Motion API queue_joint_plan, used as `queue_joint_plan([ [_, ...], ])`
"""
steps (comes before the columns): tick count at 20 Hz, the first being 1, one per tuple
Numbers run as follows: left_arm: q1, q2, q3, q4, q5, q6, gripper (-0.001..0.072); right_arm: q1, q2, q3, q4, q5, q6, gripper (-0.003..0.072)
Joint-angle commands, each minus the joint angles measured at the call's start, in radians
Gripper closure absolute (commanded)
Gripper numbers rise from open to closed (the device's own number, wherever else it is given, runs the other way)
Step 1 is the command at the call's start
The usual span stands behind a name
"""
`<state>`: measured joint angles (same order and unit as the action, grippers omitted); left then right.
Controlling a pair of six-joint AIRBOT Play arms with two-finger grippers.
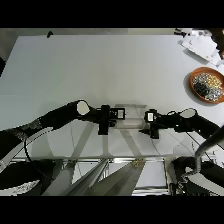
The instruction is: Fold the box and place the chain.
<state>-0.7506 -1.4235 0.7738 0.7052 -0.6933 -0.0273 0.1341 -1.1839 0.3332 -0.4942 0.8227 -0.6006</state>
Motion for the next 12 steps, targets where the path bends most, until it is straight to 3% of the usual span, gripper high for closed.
queue_joint_plan([
  [1,-0.024,-0.001,0.001,-0.02,0.017,0.002,0.0566,0.001,-0.001,0.0,0.0,0.0,-0.002,0.0248],
  [3,-0.024,-0.001,0.001,-0.02,0.016,0.002,0.0543,0.001,-0.001,0.0,0.0,0.0,-0.002,0.0248],
  [4,-0.024,-0.001,0.001,-0.02,0.011,0.001,0.0471,0.001,-0.001,0.0,0.0,0.0,-0.002,0.0248],
  [5,-0.024,-0.001,0.001,-0.02,0.007,0.002,0.0331,0.001,-0.001,0.0,0.0,0.0,-0.002,0.0248],
  [6,-0.024,-0.001,0.001,-0.02,0.006,0.001,0.0239,0.001,-0.001,0.0,0.0,0.0,-0.002,0.0248],
  [12,-0.024,-0.001,0.001,-0.02,-0.001,0.001,0.024,0.001,-0.001,0.0,-0.002,0.002,-0.002,0.0248],
])
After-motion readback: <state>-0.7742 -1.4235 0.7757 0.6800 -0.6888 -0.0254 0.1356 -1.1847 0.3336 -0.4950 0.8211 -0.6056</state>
